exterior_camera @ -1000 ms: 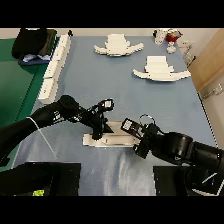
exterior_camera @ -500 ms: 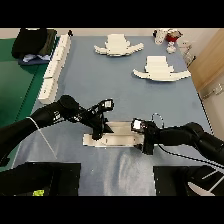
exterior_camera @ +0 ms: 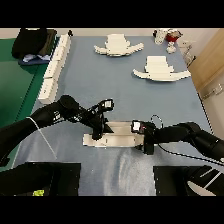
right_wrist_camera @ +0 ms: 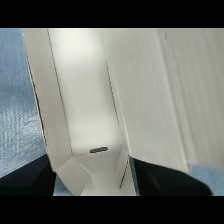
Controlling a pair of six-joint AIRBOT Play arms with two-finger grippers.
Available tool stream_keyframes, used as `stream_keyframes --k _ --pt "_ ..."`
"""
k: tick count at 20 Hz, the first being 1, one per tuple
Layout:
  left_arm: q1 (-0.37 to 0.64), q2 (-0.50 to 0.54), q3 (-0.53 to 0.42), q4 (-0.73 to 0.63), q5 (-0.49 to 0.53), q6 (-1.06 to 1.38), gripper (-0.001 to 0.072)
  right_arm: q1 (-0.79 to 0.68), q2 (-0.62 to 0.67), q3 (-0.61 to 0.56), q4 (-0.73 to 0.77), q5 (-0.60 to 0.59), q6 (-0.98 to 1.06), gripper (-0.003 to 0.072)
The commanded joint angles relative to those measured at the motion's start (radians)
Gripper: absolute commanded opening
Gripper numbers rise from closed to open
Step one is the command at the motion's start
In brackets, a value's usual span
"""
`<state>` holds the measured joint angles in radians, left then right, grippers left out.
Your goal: Fold the box.
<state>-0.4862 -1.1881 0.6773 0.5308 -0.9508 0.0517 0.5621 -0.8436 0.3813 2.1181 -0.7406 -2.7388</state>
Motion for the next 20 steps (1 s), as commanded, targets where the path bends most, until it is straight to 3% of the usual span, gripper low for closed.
stream_keyframes --k 1,15,20 --pt "0.000 0.001 0.000 0.000 0.000 0.000 0.0012 -0.001 -0.003 0.000 -0.001 0.010 -0.008 0.0709" --pt "0.000 0.001 0.000 0.000 0.000 0.000 0.0012 -0.023 -0.006 0.014 0.051 0.006 -0.064 0.0707" --pt "0.000 0.001 0.000 0.000 0.000 0.000 0.0012 -0.023 -0.064 0.021 0.083 -0.007 -0.095 0.0703"
